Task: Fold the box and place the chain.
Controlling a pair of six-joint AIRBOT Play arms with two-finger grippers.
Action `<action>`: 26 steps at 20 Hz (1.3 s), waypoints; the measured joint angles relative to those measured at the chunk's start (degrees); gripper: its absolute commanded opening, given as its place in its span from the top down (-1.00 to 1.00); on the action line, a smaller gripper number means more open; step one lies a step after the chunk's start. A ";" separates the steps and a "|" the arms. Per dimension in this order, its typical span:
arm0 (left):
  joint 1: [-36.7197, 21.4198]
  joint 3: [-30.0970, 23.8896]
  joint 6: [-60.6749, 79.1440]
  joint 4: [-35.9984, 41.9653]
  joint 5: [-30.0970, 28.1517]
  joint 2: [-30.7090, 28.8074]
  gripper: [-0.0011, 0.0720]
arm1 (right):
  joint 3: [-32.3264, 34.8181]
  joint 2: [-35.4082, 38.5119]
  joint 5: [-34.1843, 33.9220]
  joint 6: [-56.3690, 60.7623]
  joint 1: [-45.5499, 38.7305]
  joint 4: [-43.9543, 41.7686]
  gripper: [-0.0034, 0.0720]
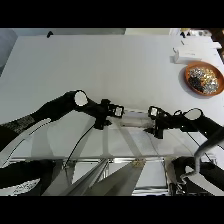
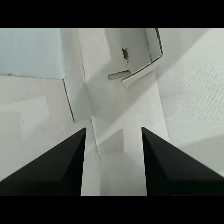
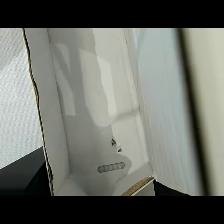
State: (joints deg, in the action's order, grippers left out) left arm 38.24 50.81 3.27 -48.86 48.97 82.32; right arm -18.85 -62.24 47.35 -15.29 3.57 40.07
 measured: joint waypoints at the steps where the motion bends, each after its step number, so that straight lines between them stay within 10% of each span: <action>1: 0.00 0.00 0.52 0.24 -0.28 0.11 -0.10 | 0.00 0.00 0.00 0.00 0.00 0.00 -0.15; 20: 2.80 0.00 4.90 5.03 -2.32 1.88 -0.09 | 0.00 0.00 0.02 -0.02 0.00 0.02 -0.15; 26: 3.21 -0.02 5.57 5.55 -1.64 1.88 0.31 | 0.00 0.00 0.00 -0.04 0.00 0.02 -0.15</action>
State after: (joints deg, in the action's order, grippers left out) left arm 41.45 50.78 8.84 -43.31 47.33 84.20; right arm -18.85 -62.24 47.35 -15.33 3.57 40.10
